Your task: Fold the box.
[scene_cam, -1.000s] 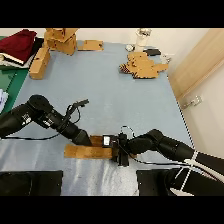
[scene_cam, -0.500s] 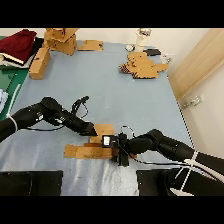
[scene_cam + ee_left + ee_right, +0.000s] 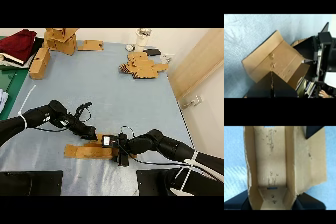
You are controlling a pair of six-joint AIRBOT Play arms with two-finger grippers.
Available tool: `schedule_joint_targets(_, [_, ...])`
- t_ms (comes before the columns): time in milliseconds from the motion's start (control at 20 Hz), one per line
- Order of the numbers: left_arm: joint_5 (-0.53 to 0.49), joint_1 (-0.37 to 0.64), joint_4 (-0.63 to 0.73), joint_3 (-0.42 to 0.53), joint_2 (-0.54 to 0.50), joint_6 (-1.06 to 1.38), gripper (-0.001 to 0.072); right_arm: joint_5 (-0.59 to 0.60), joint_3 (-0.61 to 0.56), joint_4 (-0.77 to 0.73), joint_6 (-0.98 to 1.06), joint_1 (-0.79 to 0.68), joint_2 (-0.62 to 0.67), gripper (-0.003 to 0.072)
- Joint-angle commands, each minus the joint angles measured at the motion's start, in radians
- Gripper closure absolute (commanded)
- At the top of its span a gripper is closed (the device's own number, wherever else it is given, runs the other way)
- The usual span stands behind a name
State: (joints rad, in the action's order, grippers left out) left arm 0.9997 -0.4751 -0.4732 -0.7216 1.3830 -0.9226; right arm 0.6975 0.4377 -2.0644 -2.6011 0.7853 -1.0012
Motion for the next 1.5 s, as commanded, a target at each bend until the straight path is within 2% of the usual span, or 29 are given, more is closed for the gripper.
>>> schedule_joint_targets(0, [-0.008, -0.003, 0.004, -0.006, 0.010, 0.048, 0.0699, 0.000, 0.000, 0.000, 0.000, 0.000, 0.001, 0.0087])
schedule_joint_targets(150, [0.008, -0.001, 0.005, -0.024, -0.035, 0.132, 0.0700, 0.000, 0.000, 0.001, 0.000, 0.000, 0.001, 0.0087])
schedule_joint_targets(300, [0.048, 0.036, -0.006, -0.023, -0.177, 0.212, 0.0702, 0.000, 0.000, 0.001, 0.000, 0.000, 0.001, 0.0087])
schedule_joint_targets(400, [0.117, 0.065, -0.027, -0.006, -0.313, 0.256, 0.0702, 0.000, 0.000, 0.001, 0.000, 0.000, 0.001, 0.0087])
schedule_joint_targets(500, [0.161, 0.070, -0.122, 0.045, -0.473, 0.228, 0.0702, 0.000, 0.000, 0.001, 0.000, 0.000, 0.001, 0.0088])
schedule_joint_targets(700, [0.171, 0.069, -0.311, 0.173, -0.783, 0.152, 0.0693, 0.000, 0.000, 0.003, 0.000, 0.000, 0.001, 0.0088])
schedule_joint_targets(750, [0.172, 0.069, -0.322, 0.194, -0.841, 0.153, 0.0540, 0.000, 0.000, 0.003, 0.000, 0.000, 0.001, 0.0087])
schedule_joint_targets(800, [0.164, 0.069, -0.319, 0.212, -0.880, 0.158, 0.0100, 0.000, 0.000, 0.004, 0.000, 0.000, 0.001, 0.0088])
schedule_joint_targets(850, [0.164, 0.069, -0.315, 0.232, -0.909, 0.178, -0.0009, 0.000, 0.000, 0.004, 0.000, 0.000, 0.001, 0.0087])
schedule_joint_targets(1000, [0.208, 0.069, -0.312, 0.282, -0.920, 0.331, -0.0009, 0.000, 0.000, 0.004, 0.000, 0.000, 0.001, 0.0088])
schedule_joint_targets(1100, [0.186, 0.060, -0.311, 0.311, -0.913, 0.403, -0.0009, 0.000, 0.000, 0.004, 0.000, 0.000, 0.001, 0.0087])
schedule_joint_targets(1300, [0.040, -0.036, -0.309, 0.345, -0.877, 0.570, -0.0010, 0.000, 0.000, 0.008, 0.000, 0.000, 0.001, 0.0088])
schedule_joint_targets(1450, [-0.087, -0.049, -0.304, 0.370, -0.812, 0.623, -0.0010, 0.000, 0.000, 0.011, 0.000, 0.000, 0.001, 0.0087])
